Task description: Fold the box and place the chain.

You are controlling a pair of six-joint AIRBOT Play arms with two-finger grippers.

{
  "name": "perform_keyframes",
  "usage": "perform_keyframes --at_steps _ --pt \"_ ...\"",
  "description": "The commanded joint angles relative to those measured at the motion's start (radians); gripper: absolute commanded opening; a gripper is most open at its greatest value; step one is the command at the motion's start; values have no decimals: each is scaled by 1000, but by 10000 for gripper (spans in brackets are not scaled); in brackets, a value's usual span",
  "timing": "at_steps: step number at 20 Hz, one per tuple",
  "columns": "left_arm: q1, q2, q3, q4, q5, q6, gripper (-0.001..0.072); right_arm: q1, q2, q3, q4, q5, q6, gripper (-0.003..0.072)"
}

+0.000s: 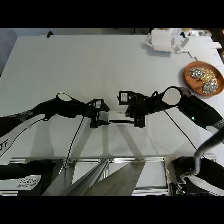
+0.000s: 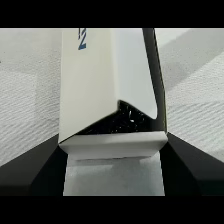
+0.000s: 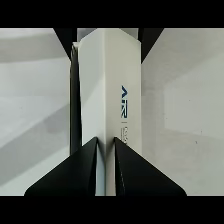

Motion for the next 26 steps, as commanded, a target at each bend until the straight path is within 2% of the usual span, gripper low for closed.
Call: perform_keyframes --at_steps 1,6,22,23,25,26 --pt "1 0 0 1 0 2 18 1 0 0 -11 5 3 50" --pt "1 0 0 1 -1 2 18 5 0 -1 -12 16 7 19" --pt "1 0 0 1 -1 1 18 48 -1 -46 -73 -37 60 21" --pt "1 0 0 1 0 1 18 48 -1 -46 -73 -34 60 27" --pt "1 0 0 0 0 1 18 48 -1 -46 -69 -28 60 132" --pt "1 0 0 1 0 2 18 48 -1 -46 -66 -24 60 133"
